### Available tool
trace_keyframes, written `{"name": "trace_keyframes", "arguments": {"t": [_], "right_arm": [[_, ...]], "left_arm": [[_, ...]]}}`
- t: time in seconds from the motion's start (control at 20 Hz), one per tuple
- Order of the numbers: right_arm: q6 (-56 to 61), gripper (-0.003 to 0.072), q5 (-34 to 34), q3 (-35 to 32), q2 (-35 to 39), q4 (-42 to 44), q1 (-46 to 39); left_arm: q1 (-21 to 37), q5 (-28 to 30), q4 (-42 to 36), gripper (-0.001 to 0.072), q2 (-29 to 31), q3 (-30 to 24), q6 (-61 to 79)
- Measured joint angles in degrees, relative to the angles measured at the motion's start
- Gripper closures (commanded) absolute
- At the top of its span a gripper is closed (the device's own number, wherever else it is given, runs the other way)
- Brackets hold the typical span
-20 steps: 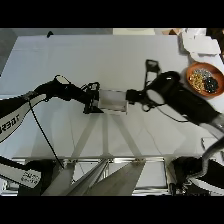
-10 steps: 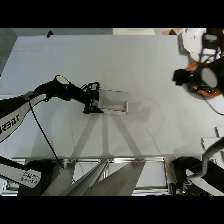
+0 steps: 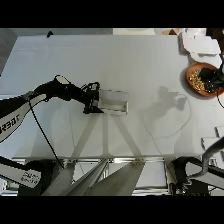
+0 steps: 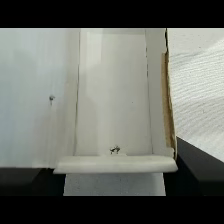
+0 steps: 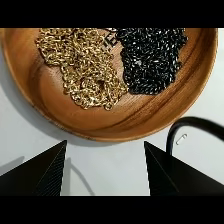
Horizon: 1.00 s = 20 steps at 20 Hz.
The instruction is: Fold the box and place the chain.
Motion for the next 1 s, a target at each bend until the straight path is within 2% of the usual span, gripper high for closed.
{"name": "trace_keyframes", "arguments": {"t": [0.2,0.3,0.4,0.45,0.5,0.55,0.6,1.0], "right_arm": [[-2.2,0.0172,-9.9,0.9,-7.4,1.8,-3.4],[-2.6,0.0172,-12.7,3.0,-11.3,2.8,-4.0],[-2.6,0.0173,-12.9,5.5,-15.3,3.6,-4.4],[-2.1,0.0210,-13.0,6.6,-16.8,3.8,-4.5],[-1.3,0.0266,-12.9,7.4,-18.1,4.3,-4.6],[-0.7,0.0356,-12.8,7.9,-19.1,4.9,-4.7],[-0.2,0.0395,-12.7,8.4,-19.8,5.7,-4.7],[1.3,0.0400,-11.1,9.4,-21.9,11.9,-4.7]], "left_arm": [[0.0,0.0,0.0,0.0432,0.0,0.0,0.0],[0.0,0.0,0.0,0.0432,0.0,0.0,0.0],[0.0,0.0,0.0,0.0432,0.0,0.0,0.0],[0.0,0.0,0.0,0.0432,0.0,0.0,0.0],[0.0,0.0,0.0,0.0432,0.0,0.0,0.0],[0.0,0.0,0.0,0.0432,0.0,0.0,0.0],[0.0,0.0,0.0,0.0432,0.0,0.0,0.0],[0.0,0.0,0.0,0.0432,0.0,0.0,0.0]]}}
